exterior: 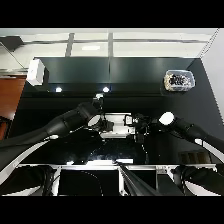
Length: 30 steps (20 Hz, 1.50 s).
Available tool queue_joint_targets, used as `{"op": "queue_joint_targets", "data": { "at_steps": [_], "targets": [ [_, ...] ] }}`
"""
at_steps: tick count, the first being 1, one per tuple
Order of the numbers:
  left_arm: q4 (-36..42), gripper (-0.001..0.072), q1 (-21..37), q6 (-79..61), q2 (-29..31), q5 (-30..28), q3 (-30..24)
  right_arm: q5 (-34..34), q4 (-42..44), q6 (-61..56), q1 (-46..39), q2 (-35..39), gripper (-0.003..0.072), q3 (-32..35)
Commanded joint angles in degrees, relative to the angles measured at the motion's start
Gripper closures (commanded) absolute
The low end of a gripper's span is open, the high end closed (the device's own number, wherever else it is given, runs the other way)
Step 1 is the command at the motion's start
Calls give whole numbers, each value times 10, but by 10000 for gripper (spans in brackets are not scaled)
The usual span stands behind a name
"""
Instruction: Fold the box and place the chain.
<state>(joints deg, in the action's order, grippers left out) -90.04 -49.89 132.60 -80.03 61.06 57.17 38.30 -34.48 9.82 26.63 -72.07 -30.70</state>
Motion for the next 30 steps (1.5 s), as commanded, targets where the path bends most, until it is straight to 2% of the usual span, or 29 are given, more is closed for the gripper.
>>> {"op": "queue_joint_targets", "data": {
  "at_steps": [1,13,15,19,20,21,25,26,27,28,30],
  "targets": [
    [-24,382,-7,69,-15,18,14,0,0,0,0,0,503,0],
    [-8,382,-7,103,-35,6,14,0,0,0,0,0,503,0],
    [-9,472,-7,101,-36,7,14,0,0,0,0,0,503,0],
    [-7,490,-7,101,-41,-9,15,0,0,0,0,0,503,0],
    [-5,527,-7,101,-43,-7,15,0,0,0,0,0,504,0],
    [-3,677,-7,101,-45,-6,15,0,0,0,0,0,503,0],
    [-4,685,-7,101,-45,-3,22,0,0,0,0,0,503,0],
    [-4,678,-6,101,-45,-3,25,0,0,0,0,0,503,0],
    [-4,572,-6,101,-45,-4,27,0,0,0,0,0,503,0],
    [-5,393,-6,101,-45,-3,30,0,0,0,0,0,504,0],
    [-5,369,-6,101,-45,-3,31,0,0,0,0,0,503,0]
  ]
}}
